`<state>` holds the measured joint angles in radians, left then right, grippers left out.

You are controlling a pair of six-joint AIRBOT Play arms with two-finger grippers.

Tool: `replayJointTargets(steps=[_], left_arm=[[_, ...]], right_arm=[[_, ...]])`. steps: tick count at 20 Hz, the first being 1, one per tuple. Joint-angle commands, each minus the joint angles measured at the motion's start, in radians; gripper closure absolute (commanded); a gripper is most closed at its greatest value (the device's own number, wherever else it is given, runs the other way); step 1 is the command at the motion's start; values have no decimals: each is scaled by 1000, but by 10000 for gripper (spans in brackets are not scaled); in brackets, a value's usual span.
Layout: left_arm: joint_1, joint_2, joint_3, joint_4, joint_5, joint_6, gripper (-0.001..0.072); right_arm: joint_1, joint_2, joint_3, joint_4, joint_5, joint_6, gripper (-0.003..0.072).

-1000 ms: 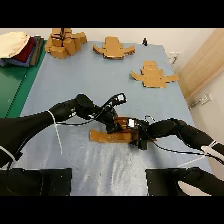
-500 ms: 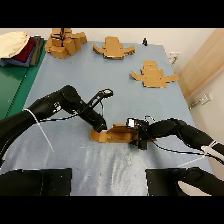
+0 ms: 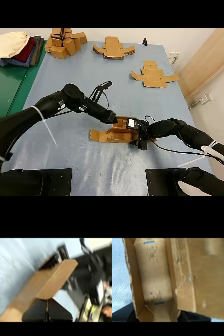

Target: Fold the box.

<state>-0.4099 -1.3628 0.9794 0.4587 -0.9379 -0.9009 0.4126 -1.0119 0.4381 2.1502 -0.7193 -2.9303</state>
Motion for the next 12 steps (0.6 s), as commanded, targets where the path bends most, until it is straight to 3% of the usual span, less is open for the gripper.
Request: replayJointTargets(steps=[1, 6, 12], left_arm=[[4, -95, 32, -62, 75, -9, 696], [4, -198, 31, 3, 62, -86, 696], [4, -221, 35, 61, 72, -113, 696]], right_arm=[[0, -1, -1, 0, 0, -1, 114], [0, -1, -1, 0, 0, 0, 114], [0, -1, -1, 0, 0, 0, 114]])
